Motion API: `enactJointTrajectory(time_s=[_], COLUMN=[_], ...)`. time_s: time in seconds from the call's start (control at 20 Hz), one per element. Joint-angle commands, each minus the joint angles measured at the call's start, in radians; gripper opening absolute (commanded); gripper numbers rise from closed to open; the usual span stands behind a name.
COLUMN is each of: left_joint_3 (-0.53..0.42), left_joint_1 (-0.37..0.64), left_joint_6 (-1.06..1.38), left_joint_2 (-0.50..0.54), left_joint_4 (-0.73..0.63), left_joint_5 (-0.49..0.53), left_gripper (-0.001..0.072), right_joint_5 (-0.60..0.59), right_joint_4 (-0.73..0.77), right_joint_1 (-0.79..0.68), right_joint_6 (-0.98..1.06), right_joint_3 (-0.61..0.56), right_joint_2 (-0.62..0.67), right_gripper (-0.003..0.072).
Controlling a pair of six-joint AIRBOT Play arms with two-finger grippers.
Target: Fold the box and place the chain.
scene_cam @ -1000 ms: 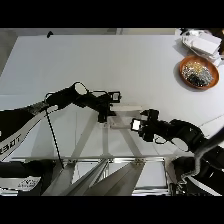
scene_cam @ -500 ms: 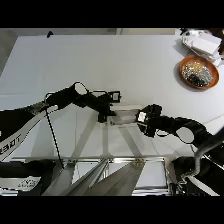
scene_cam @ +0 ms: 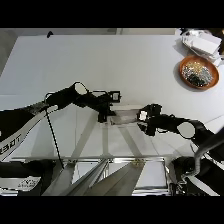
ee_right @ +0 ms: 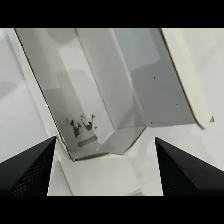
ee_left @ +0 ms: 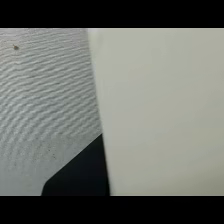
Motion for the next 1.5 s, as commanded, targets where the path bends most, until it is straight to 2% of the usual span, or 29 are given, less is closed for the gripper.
enactJointTrajectory(time_s=[0.0, 0.35, 0.65, 0.85, 1.0, 1.25, 1.45], left_joint_3=[0.000, 0.000, 0.000, 0.000, 0.000, 0.000, 0.000], left_joint_1=[0.000, 0.000, 0.000, 0.000, 0.000, 0.000, 0.000], left_joint_6=[0.000, 0.000, 0.000, 0.000, 0.000, 0.000, 0.001], left_joint_2=[0.000, 0.000, 0.000, 0.000, 0.000, 0.000, 0.000], left_joint_4=[0.000, 0.000, 0.000, 0.001, 0.001, 0.000, 0.000], left_joint_5=[-0.001, -0.001, -0.001, -0.001, -0.001, -0.001, -0.001], left_gripper=[0.0013, 0.0013, 0.0013, 0.0013, 0.0013, 0.0013, 0.0013], right_joint_5=[0.042, 0.072, 0.089, 0.090, 0.094, 0.166, 0.225], right_joint_4=[0.060, 0.255, 0.269, 0.367, 0.379, 0.439, 0.459], right_joint_1=[-0.053, -0.084, -0.157, -0.156, -0.157, -0.216, -0.230], right_joint_6=[-0.098, -0.313, -0.363, -0.520, -0.530, -0.590, -0.618], right_joint_3=[0.001, 0.001, 0.001, 0.002, 0.004, 0.043, 0.087], right_joint_2=[-0.011, -0.076, -0.093, -0.138, -0.168, -0.187, -0.250], right_gripper=[0.0697, 0.0697, 0.0697, 0.0697, 0.0698, 0.0698, 0.0698])
